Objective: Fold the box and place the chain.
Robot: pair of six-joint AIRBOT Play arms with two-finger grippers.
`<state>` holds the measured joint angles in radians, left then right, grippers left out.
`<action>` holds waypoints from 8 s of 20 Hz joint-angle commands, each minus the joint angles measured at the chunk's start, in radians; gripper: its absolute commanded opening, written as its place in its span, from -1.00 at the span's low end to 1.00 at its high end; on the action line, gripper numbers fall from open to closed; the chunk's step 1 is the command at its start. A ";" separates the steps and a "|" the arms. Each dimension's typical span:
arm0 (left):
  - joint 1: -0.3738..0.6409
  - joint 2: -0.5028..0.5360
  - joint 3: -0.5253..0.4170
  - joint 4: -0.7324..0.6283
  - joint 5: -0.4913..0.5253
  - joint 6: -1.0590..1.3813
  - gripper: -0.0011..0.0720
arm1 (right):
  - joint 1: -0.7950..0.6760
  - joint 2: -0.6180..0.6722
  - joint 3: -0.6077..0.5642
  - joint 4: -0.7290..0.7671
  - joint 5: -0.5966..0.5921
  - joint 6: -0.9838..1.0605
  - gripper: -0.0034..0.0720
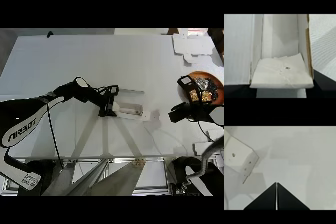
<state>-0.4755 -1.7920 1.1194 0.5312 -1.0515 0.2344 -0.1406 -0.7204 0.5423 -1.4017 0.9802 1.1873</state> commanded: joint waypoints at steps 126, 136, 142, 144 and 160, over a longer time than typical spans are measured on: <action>0.000 0.000 0.000 0.000 0.000 0.000 -0.22 | 0.528 -0.631 0.301 -0.269 -0.158 1.160 -0.22; 0.000 0.000 0.000 0.000 0.000 0.000 -0.22 | 0.449 -0.276 0.301 -0.301 0.085 1.069 -0.18; 0.000 0.000 0.000 0.000 0.000 0.000 -0.22 | 0.192 -0.111 0.301 -0.604 0.192 0.956 -0.16; 0.000 0.000 0.000 0.000 0.000 0.000 -0.22 | 0.050 -0.105 0.301 -0.610 0.195 0.832 0.15; 0.000 0.000 0.000 0.000 0.000 0.000 -0.22 | -0.381 -0.525 0.328 -0.478 -0.155 0.531 0.35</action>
<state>-0.4755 -1.7920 1.1198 0.5316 -1.0515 0.2344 -0.5117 -1.1164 0.8509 -1.8984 0.9043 1.7336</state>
